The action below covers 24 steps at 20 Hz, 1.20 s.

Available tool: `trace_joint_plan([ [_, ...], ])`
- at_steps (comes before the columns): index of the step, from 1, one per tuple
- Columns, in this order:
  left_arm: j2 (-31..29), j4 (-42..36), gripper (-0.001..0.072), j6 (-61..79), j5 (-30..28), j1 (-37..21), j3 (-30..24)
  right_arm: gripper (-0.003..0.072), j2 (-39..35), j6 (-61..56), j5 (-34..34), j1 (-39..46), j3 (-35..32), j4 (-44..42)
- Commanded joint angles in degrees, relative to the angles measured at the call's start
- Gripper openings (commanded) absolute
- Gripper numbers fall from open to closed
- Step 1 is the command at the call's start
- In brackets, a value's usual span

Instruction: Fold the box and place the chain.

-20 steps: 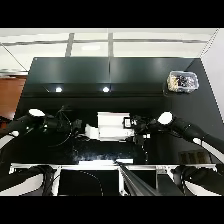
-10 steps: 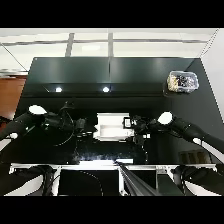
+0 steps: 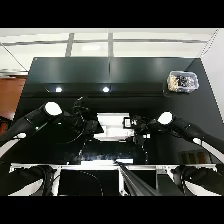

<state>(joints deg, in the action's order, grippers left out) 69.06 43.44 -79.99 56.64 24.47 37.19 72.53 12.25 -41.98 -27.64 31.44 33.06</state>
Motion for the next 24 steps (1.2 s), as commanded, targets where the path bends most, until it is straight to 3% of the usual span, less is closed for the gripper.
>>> trace_joint_plan([
  [1, 0.0, 6.4, 0.0689, -9.5, -3.4, 3.8, 1.6, 0.0493, 0.0, 0.0, 0.0, 0.0, 0.0, 0.0],
  [9, 0.1, 7.4, 0.0689, -14.3, -5.7, 8.0, 1.6, 0.0493, 0.0, 0.0, 0.0, 0.0, 0.0, 0.0],
  [14, 0.1, 15.7, 0.0682, -22.7, -5.6, 8.4, 1.8, 0.0493, 0.0, 0.0, 0.0, 0.0, 0.0, 0.0],
  [19, 0.9, 28.1, 0.0669, -31.9, -5.2, 14.0, 6.1, 0.0493, 0.0, 0.0, 0.0, 0.0, 0.0, 0.0],
  [20, 1.5, 30.9, 0.0659, -34.6, -4.4, 15.2, 7.3, 0.0493, 0.0, 0.0, 0.0, 0.0, 0.0, 0.0],
  [22, 2.9, 34.0, 0.0463, -38.5, -0.5, 17.4, 9.5, 0.0493, 0.0, 0.0, 0.0, 0.0, 0.0, 0.0],
  [24, 3.3, 35.0, 0.0462, -40.5, 1.0, 19.1, 11.1, 0.0493, 0.0, 0.0, 0.0, 0.0, 0.0, 0.0],
])
